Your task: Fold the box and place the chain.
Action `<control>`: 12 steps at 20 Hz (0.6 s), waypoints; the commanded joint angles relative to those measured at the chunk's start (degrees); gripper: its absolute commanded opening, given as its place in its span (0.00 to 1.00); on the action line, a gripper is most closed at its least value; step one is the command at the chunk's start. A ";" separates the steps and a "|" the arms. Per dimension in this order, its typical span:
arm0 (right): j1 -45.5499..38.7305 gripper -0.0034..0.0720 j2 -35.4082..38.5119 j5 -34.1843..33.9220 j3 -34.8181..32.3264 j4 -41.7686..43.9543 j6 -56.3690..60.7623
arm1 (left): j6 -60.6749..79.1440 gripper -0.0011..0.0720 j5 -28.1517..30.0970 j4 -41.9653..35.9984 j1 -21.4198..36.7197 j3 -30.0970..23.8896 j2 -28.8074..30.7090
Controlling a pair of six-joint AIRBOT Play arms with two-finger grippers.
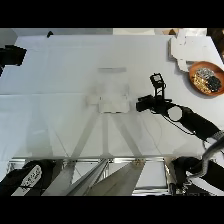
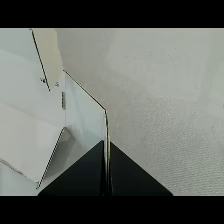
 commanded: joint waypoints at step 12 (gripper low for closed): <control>5.60 0.06 -3.41 -7.17 -0.02 2.67 4.26 | 0.00 0.97 0.00 0.02 0.00 0.04 0.04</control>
